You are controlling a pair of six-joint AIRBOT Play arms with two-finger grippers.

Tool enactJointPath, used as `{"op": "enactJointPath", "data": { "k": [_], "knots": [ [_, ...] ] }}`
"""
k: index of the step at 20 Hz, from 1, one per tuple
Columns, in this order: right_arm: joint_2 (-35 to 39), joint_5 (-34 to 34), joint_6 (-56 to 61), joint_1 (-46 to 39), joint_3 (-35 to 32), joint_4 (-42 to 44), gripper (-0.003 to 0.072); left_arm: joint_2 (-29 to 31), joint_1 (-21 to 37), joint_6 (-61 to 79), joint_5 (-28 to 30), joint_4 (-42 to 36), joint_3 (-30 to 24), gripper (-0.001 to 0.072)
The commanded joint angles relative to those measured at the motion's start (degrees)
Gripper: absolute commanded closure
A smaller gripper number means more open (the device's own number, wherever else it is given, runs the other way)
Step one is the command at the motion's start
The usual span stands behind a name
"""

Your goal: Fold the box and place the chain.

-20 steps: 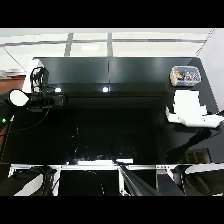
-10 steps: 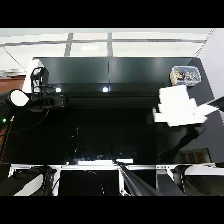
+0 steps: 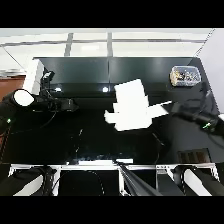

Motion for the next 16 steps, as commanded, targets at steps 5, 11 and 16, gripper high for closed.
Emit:
{"op": "enactJointPath", "data": {
  "k": [5,11,16],
  "knots": [
    [5.9,-20.8,-4.7,23.4,-9.5,9.5,0.0670,-16.4,2.4,28.7,-12.2,-43.6,0.7,-0.0002],
    [5.9,-20.8,-4.7,26.6,-9.5,9.7,0.0670,-29.4,-4.5,31.2,-14.1,-38.9,9.5,-0.0002],
    [5.9,-20.8,-4.6,26.6,-9.5,9.7,0.0670,-34.3,-4.9,38.3,-21.4,-37.5,11.9,-0.0003]
  ]
}}
